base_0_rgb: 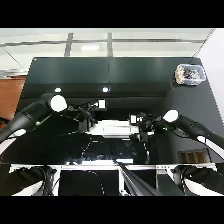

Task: Fold the box and place the chain.

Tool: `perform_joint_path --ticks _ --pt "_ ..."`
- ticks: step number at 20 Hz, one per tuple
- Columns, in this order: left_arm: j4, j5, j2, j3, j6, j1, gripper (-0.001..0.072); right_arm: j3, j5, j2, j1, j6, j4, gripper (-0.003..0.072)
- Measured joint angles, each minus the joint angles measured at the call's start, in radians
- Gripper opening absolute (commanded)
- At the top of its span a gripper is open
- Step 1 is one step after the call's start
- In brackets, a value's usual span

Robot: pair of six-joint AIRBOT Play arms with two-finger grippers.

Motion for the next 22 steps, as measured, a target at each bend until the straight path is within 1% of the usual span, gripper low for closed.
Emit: perform_joint_path --ticks 1,2,3,4,5,7,9,10,12,15,17,19,22 --pt "0.016 -0.036 0.014 0.0 -0.048 0.008 0.0175 0.0 0.001 0.0 0.0 -0.001 0.0 0.0457" --pt "0.029 -0.069 0.023 0.0 -0.087 0.013 0.0027 0.0 0.002 0.0 0.0 -0.002 -0.001 0.0456" --pt "0.034 -0.108 0.029 0.0 -0.12 0.017 0.0024 0.0 0.003 0.0 0.0 -0.003 -0.002 0.039" --pt "0.031 -0.148 0.034 0.0 -0.148 0.02 0.0024 0.0 0.003 0.0 0.0 -0.003 -0.002 0.0269" --pt "0.015 -0.186 0.037 0.0 -0.165 0.022 0.0024 0.0 0.004 0.0 0.0 -0.003 -0.002 0.0227" --pt "-0.06 -0.236 0.042 0.0 -0.188 0.024 0.0024 0.0 0.004 0.0 0.0 -0.004 -0.003 0.0228" --pt "-0.169 -0.248 0.044 -0.005 -0.198 0.025 0.0024 0.0 0.004 0.0 0.0 -0.004 -0.003 0.0228" --pt "-0.232 -0.238 0.044 -0.013 -0.192 0.026 0.0025 0.0 0.005 0.0 0.0 -0.004 -0.003 0.0228" --pt "-0.364 -0.177 0.044 -0.037 -0.161 0.026 0.0025 0.0 0.005 0.0 0.0 -0.004 -0.003 0.0228" --pt "-0.512 -0.016 0.044 -0.077 -0.131 0.026 0.0025 0.0 0.005 0.0 0.0 -0.004 -0.003 0.0228" --pt "-0.565 0.108 0.043 -0.101 -0.121 0.026 0.0025 0.0 0.004 0.0 0.0 -0.004 -0.003 0.0228" --pt "-0.595 0.21 0.034 -0.119 -0.115 0.026 0.0025 0.0 0.004 0.0 0.0 -0.004 -0.003 0.0228" --pt "-0.605 0.306 -0.002 -0.13 -0.109 0.024 0.0024 0.0 0.004 0.0 0.0 -0.004 -0.002 0.0228"
